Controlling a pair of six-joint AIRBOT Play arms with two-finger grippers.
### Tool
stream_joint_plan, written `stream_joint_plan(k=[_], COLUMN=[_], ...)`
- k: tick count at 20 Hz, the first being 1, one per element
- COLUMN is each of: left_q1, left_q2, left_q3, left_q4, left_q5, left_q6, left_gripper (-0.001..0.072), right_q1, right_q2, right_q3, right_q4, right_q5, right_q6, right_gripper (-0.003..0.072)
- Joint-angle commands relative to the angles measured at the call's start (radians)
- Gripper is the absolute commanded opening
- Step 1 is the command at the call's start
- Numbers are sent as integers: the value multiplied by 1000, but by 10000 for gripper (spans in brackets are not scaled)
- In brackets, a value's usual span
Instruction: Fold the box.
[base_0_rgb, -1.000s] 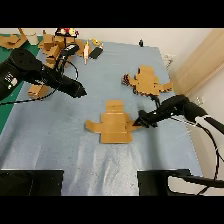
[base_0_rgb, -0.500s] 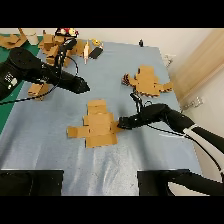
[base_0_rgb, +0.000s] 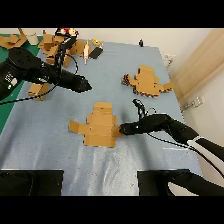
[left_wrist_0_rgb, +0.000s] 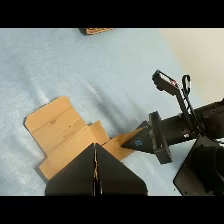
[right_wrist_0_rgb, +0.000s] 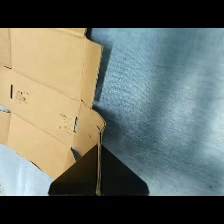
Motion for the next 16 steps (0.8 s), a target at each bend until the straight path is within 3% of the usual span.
stream_joint_plan(k=[1,10,15,16], left_q1=[0,2,102,121], left_q2=[0,-8,-144,-175], left_q3=[1,1,-63,-70], left_q4=[-4,-10,-63,-100], left_q5=[1,-32,-140,-175], left_q6=[0,-72,-68,-45], left_gripper=[12,13,15,184], right_q1=[2,2,2,2], right_q2=[8,9,9,13], right_q3=[-12,-12,-12,-12], right_q4=[-8,-46,-64,-64], right_q5=[10,-30,-33,-29], right_q6=[-1,0,-76,-112], right_gripper=[2,3,2,2])
